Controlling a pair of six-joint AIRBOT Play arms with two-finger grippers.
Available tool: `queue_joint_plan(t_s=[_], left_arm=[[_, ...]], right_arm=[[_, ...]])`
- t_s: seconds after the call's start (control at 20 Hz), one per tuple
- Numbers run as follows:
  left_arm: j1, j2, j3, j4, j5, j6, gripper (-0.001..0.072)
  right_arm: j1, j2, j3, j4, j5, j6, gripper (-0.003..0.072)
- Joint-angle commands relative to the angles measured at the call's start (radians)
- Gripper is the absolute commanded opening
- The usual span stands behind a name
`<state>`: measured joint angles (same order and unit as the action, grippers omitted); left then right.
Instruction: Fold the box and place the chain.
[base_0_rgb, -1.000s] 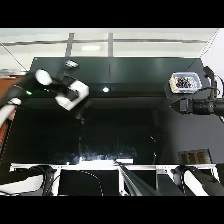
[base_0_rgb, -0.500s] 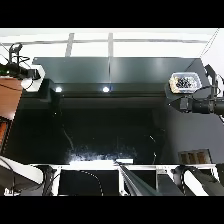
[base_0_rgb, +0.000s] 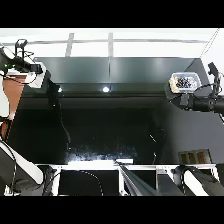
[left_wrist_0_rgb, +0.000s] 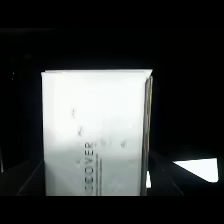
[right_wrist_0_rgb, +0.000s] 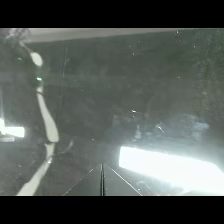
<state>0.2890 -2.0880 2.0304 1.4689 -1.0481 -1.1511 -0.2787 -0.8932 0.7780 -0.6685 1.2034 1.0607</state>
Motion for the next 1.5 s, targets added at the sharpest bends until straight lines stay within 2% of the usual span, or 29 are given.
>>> queue_joint_plan(t_s=[0.0,0.1,0.2,0.25,0.3,0.4,0.45,0.55,0.6,0.7,0.85,0.9,1.0,1.1,1.2,1.45], left_arm=[[-0.019,0.087,0.028,0.063,-0.107,-0.032,0.072],[-0.018,0.164,0.013,0.035,-0.224,-0.096,0.0718],[-0.015,0.259,-0.039,0.031,-0.291,-0.172,0.0715],[-0.015,0.303,-0.06,0.006,-0.337,-0.216,0.0688],[-0.02,0.345,-0.082,-0.037,-0.384,-0.257,0.0587],[-0.041,0.429,-0.152,-0.103,-0.448,-0.385,0.0116],[-0.064,0.484,-0.214,-0.136,-0.451,-0.389,0.0027],[-0.136,0.63,-0.377,-0.164,-0.38,-0.336,0.0026],[-0.18,0.733,-0.488,-0.174,-0.296,-0.311,0.0026],[-0.269,0.956,-0.731,-0.176,-0.106,-0.311,0.0027],[-0.381,1.261,-1.095,-0.177,0.127,-0.315,0.0027],[-0.406,1.342,-1.2,-0.181,0.163,-0.349,0.0028],[-0.431,1.45,-1.349,-0.187,0.182,-0.357,0.0028],[-0.433,1.511,-1.453,-0.185,0.199,-0.355,0.0028],[-0.433,1.538,-1.503,-0.157,0.219,-0.319,0.0028],[-0.433,1.54,-1.505,-0.155,0.23,-0.317,0.0028]], right_arm=[[0.0,0.001,0.003,0.033,-0.004,0.005,0.0013],[0.0,0.001,0.06,-0.008,-0.001,-0.026,0.0012],[0.0,0.001,0.181,-0.098,0.003,-0.016,0.0012],[0.0,0.001,0.238,-0.122,0.01,-0.009,0.0013],[0.0,0.001,0.286,-0.13,0.014,0.005,0.0013],[0.006,0.005,0.336,-0.138,0.05,0.028,0.001],[0.015,0.021,0.341,-0.17,0.055,0.04,0.0007],[0.031,0.088,0.341,-0.322,0.05,0.079,0.0006],[0.034,0.128,0.333,-0.382,0.045,0.103,0.0006],[0.034,0.205,0.288,-0.406,0.005,0.106,0.0007],[0.034,0.293,0.132,-0.357,-0.134,0.086,0.0007],[0.035,0.311,0.063,-0.31,-0.199,0.011,0.0006],[0.067,0.325,-0.075,-0.232,-0.323,-0.146,0.0006],[0.092,0.324,-0.181,-0.22,-0.418,-0.147,0.0008],[0.094,0.324,-0.238,-0.221,-0.441,-0.145,0.0013],[0.094,0.324,-0.245,-0.241,-0.428,-0.145,0.0014]])
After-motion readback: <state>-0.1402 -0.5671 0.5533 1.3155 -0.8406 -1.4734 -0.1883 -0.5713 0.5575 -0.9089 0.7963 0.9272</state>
